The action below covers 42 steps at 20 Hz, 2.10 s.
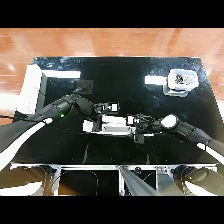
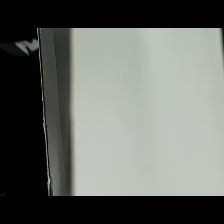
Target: Fold the box and place the chain.
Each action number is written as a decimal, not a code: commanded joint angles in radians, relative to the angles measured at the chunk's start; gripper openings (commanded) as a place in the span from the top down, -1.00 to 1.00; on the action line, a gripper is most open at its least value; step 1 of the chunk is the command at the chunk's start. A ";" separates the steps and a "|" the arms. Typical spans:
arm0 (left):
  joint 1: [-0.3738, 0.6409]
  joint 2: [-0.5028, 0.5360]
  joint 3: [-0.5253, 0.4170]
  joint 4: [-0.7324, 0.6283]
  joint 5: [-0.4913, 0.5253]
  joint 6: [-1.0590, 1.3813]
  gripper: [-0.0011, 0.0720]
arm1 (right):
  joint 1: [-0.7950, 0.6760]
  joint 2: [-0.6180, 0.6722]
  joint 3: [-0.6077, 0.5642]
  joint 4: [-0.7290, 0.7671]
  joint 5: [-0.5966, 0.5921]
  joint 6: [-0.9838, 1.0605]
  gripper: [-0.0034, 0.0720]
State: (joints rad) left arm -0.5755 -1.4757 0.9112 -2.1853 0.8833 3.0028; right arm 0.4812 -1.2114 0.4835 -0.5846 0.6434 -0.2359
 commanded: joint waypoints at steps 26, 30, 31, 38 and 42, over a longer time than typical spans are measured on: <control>0.035 0.137 0.084 0.366 0.188 -0.566 -0.24 | 0.001 -0.001 0.000 0.001 -0.001 0.000 -0.65; 0.147 0.222 0.074 0.344 0.359 -0.755 0.58 | 0.001 -0.001 0.000 0.001 -0.001 0.000 -0.65; 0.174 0.241 0.055 0.270 0.410 -0.741 0.92 | 0.001 -0.001 0.000 0.001 -0.001 0.000 -0.65; -0.035 0.518 -0.327 -0.004 -0.171 -0.690 0.93 | 0.001 -0.001 0.000 0.000 -0.001 0.000 -0.65; -0.211 0.511 -0.360 -0.003 -0.584 -0.698 0.92 | 0.001 -0.001 0.000 0.001 -0.001 0.000 -0.65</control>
State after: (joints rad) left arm -0.6769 -0.9840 0.5991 -2.1574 0.6403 2.3070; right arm 0.4812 -1.2114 0.4835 -0.5842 0.6418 -0.2356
